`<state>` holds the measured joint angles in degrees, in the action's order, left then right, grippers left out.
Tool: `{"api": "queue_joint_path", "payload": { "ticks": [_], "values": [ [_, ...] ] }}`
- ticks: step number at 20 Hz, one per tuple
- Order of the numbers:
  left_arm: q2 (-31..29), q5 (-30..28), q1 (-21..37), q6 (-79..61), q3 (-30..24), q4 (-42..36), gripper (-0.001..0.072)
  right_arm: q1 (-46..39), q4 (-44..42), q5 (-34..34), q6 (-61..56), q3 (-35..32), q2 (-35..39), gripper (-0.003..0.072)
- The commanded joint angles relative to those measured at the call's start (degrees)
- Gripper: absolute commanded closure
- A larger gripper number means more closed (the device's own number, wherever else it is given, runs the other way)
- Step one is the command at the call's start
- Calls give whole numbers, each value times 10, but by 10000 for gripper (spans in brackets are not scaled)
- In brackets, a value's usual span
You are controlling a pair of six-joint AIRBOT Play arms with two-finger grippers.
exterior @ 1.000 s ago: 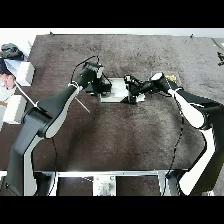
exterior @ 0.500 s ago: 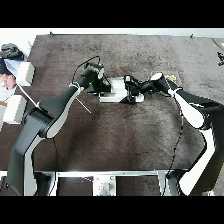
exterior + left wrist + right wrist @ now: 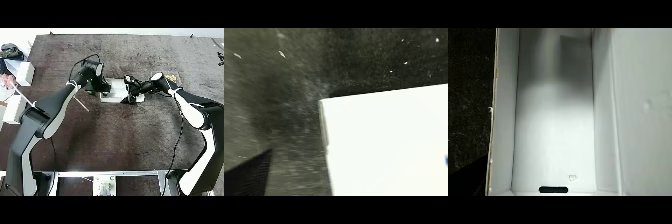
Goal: Fold the box and place the chain.
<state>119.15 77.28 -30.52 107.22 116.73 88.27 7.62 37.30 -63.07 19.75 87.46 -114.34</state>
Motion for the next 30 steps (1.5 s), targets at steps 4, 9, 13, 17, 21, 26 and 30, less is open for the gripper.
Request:
{"api": "queue_joint_path", "payload": {
  "ticks": [4,9,13,17,21,26,30],
  "values": [
    [-53,11,27,-199,3,-18,-8,0,-2,1,0,0,0,214],
    [-82,-5,89,-357,2,-144,-8,0,-2,1,0,0,0,214],
    [-82,14,172,-558,1,-334,-9,0,-2,1,0,0,0,214],
    [-82,4,228,-765,-30,-454,-8,0,-2,1,0,0,0,214],
    [-80,-61,234,-776,-57,-451,-8,0,-2,1,0,0,0,214],
    [-34,-58,241,-816,-69,-482,-8,0,-2,1,0,0,0,214],
    [40,-36,248,-966,-69,-559,-9,0,-2,1,0,0,0,214]
  ]
}}
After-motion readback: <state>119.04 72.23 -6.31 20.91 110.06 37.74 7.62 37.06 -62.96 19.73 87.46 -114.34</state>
